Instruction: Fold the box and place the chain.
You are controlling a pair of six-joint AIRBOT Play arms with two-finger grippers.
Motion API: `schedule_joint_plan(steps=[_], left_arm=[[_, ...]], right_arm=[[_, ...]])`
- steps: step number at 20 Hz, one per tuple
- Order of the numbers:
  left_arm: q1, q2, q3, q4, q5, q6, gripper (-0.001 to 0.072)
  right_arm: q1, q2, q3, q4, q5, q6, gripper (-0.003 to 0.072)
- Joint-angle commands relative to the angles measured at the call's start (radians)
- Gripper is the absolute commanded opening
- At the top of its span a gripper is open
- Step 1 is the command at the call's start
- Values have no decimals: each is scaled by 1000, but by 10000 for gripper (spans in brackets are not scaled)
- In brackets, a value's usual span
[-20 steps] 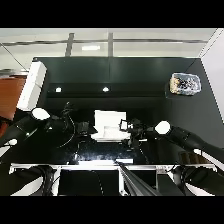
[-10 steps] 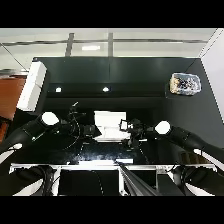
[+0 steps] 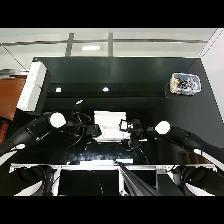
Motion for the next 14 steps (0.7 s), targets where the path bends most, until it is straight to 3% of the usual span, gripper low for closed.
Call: schedule_joint_plan(steps=[1,5,9,11,14], left_arm=[[-94,-2,79,276,-18,-281,511],[-152,-10,112,333,-23,-366,395],[-162,-37,114,332,-72,-393,380],[-161,-45,114,333,-72,-409,289],[-164,-68,118,329,-76,-419,279]], right_arm=[[1,0,1,-1,0,0,392],[1,0,1,-1,0,0,392],[1,0,1,-1,0,0,392],[0,0,1,-1,0,0,392],[1,0,1,-1,0,0,392]])
